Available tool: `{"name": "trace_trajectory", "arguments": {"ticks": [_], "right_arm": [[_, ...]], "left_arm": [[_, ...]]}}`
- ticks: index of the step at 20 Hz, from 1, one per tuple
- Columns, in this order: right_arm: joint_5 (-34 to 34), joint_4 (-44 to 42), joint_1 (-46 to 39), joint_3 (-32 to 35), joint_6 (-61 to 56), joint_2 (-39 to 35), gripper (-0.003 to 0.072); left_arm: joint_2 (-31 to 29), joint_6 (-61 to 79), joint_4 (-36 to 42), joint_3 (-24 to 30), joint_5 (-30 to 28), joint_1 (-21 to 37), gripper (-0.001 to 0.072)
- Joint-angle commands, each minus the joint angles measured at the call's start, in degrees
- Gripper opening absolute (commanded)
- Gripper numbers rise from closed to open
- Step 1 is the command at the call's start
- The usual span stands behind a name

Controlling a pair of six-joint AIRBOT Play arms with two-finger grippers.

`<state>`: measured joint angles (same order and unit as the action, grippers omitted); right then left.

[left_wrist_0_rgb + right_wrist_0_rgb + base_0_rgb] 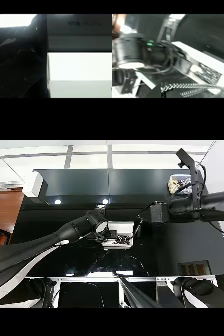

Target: Fold the box and place the chain.

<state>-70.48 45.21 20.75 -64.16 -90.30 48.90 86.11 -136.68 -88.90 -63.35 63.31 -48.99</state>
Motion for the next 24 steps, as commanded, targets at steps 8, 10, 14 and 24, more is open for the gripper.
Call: {"name": "trace_trajectory", "arguments": {"ticks": [8, 10, 14, 24], "right_arm": [[15.1, 2.4, 5.9, 14.0, -1.2, 0.7, 0.0019], [15.7, 1.7, 5.9, 16.8, -1.3, 0.8, 0.0019], [16.0, 1.5, 5.9, 18.8, -1.5, 0.9, 0.0093], [12.8, 7.0, -2.0, 18.7, 0.8, 0.5, 0.0347]], "left_arm": [[0.0, 0.0, 0.0, 0.0, 0.0, 0.0, 0.0029], [0.0, 0.0, 0.0, 0.0, 0.0, 0.0, 0.0029], [0.0, 0.0, 0.0, 0.0, 0.0, 0.0, 0.0029], [0.0, 0.0, 0.0, 0.0, -0.2, 0.1, 0.0029]]}}
